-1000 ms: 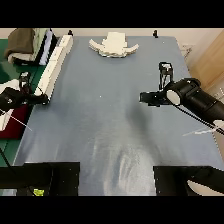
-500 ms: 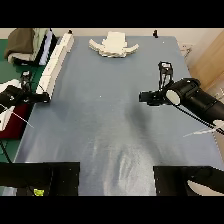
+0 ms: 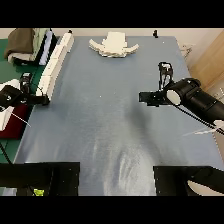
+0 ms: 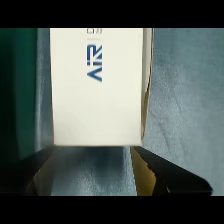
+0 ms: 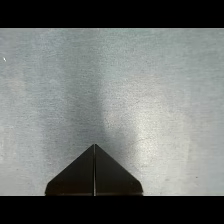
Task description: Fold the box.
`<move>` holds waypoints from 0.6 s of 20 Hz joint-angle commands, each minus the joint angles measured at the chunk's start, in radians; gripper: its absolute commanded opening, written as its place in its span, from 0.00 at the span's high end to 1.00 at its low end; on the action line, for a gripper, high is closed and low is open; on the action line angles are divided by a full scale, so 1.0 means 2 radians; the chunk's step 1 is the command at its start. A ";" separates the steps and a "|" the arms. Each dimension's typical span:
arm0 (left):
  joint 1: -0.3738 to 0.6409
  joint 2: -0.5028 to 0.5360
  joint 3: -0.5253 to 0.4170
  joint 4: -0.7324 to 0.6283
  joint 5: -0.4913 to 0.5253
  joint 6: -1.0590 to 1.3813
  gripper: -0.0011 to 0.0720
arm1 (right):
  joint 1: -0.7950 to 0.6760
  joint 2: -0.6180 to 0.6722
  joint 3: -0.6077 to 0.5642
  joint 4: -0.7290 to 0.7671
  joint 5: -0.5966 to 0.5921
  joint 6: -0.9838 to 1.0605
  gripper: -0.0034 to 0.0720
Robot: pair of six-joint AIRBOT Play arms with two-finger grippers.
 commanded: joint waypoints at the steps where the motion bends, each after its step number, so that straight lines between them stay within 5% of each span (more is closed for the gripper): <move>1: 0.029 0.031 0.005 0.047 -0.105 -0.023 0.03 | 0.000 0.000 0.000 0.002 0.000 0.000 0.95; 5: 0.046 0.090 0.026 0.046 -0.220 -0.024 0.03 | 0.000 0.000 0.000 0.009 0.000 -0.002 0.95; 6: 0.045 0.102 0.033 0.044 -0.252 -0.043 0.23 | 0.000 0.000 0.000 0.014 0.000 -0.011 0.95; 7: 0.045 0.113 0.042 0.040 -0.287 -0.074 0.72 | 0.000 0.000 0.000 0.020 0.000 -0.022 0.95; 8: 0.041 0.121 0.051 0.031 -0.316 -0.095 0.96 | 0.000 -0.001 0.000 0.028 0.000 -0.035 0.95; 12: -0.054 0.136 0.090 -0.013 -0.351 -0.124 0.96 | 0.000 -0.042 0.031 0.078 0.012 -0.109 0.95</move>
